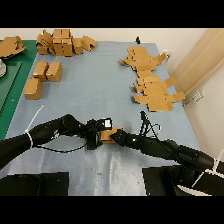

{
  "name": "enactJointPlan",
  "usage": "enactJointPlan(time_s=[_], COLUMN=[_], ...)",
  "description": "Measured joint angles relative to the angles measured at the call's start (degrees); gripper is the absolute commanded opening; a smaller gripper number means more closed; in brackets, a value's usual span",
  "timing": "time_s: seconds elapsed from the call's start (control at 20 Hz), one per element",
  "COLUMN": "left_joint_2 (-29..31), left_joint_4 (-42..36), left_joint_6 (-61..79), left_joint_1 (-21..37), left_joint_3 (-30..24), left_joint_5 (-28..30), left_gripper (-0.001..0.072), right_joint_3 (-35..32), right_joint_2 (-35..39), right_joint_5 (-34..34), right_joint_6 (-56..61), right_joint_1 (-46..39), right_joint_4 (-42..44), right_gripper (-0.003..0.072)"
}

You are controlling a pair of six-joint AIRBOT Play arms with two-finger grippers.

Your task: Fold the box.

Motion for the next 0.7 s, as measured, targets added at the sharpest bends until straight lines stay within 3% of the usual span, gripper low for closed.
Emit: enactJointPlan(time_s=[0.7], left_joint_2=[0.00], left_joint_4=[0.02], left_joint_6=[0.00], left_joint_1=[0.00], left_joint_3=[0.00], left_joint_5=[0.00], left_gripper=[0.0460], right_joint_3=[-0.09], right_joint_2=[-2.21], right_joint_5=[-0.83], right_joint_6=[0.37], right_joint_1=[0.09], right_joint_4=[-1.53], right_gripper=[0.0002])
